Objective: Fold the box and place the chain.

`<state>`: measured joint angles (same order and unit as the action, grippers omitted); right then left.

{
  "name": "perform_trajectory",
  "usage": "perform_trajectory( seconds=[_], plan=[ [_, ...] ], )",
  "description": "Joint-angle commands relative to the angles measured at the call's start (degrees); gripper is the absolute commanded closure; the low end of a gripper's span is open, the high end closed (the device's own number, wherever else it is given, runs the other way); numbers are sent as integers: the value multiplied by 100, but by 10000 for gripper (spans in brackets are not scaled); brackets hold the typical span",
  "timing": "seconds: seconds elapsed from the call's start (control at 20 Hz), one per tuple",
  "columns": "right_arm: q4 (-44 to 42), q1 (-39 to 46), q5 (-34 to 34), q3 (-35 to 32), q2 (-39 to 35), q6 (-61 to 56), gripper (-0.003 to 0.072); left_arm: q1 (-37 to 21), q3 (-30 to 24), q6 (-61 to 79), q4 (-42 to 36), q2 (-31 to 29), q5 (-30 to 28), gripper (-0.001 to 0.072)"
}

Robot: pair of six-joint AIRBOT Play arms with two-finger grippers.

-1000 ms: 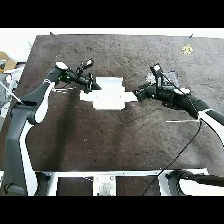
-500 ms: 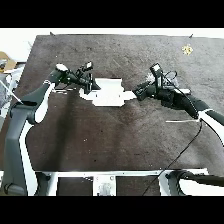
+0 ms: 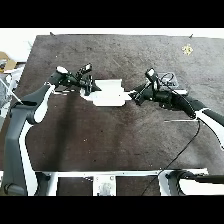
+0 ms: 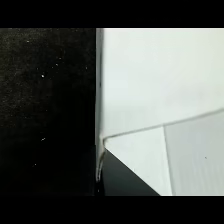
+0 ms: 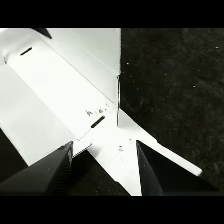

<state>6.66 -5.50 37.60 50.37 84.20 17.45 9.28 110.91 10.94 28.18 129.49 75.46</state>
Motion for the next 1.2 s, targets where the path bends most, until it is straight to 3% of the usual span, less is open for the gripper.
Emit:
perform_trajectory(
  seconds=[0.0, 0.1, 0.25, 0.4, 0.65, 1.0, 1.15],
  plan=[
    [-7, -85, 164, -2, 98, 754, 38, 2, -15, 4, 52, 0, 61, 698],
    [0, -212, 164, 0, 98, 1049, -2, 2, -15, 4, 48, 0, 55, 698],
    [269, -461, 258, 2, 98, 1375, 6, 2, -15, 4, 37, 0, 55, 698],
    [1095, -697, 417, 74, 136, 1515, 28, 2, -15, 4, -15, 0, 52, 698],
    [1853, -765, 909, 623, 636, 1292, 55, 2, -15, 4, -15, 0, 42, 698],
    [2682, -796, 861, 1394, 1239, 518, 53, 2, -15, 4, -17, 0, 37, 698],
    [2767, -949, 393, 1421, 1320, 498, 54, 2, -15, 4, -20, 0, 37, 698]
  ],
)
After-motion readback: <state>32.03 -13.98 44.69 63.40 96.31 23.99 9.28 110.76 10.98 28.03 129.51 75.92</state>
